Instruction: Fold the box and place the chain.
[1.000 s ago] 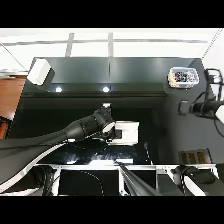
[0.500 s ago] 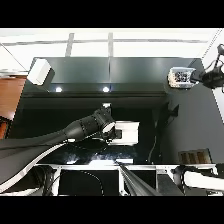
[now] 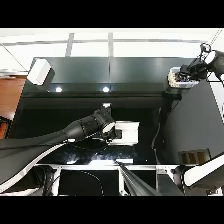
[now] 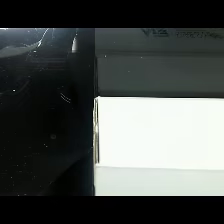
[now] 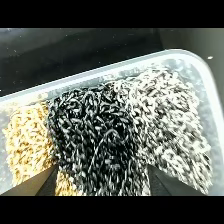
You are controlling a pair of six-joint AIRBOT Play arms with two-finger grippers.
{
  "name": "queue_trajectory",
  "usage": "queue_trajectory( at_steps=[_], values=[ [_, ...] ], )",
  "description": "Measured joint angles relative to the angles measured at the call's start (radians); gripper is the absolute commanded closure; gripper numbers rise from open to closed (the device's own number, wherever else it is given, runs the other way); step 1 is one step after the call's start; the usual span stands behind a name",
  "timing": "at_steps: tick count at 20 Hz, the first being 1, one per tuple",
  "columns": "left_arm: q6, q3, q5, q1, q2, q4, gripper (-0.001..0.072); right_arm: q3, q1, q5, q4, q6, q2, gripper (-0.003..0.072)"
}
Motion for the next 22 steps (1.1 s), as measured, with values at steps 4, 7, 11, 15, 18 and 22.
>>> queue_trajectory(
  at_steps=[4,7,11,15,18,22],
  values=[
    [0.000,0.000,0.000,0.000,0.000,0.001,0.0677,0.012,0.005,-0.015,0.006,-0.014,-0.035,0.0304],
    [0.000,0.000,-0.001,0.000,0.000,0.002,0.0677,0.016,0.008,-0.023,0.008,-0.018,-0.050,0.0388],
    [0.000,0.000,-0.001,0.000,0.000,0.002,0.0677,0.017,0.008,-0.027,0.010,-0.019,-0.056,0.0446],
    [0.000,0.000,-0.002,0.000,0.000,0.002,0.0677,0.041,0.008,0.021,0.007,-0.019,-0.057,0.0634],
    [0.000,0.000,-0.002,0.000,0.000,0.002,0.0677,0.078,0.003,0.079,0.008,-0.027,-0.030,0.0636],
    [0.000,0.000,-0.002,0.000,0.000,0.002,0.0677,0.096,-0.006,0.136,0.036,-0.076,0.074,0.0637]
  ],
)
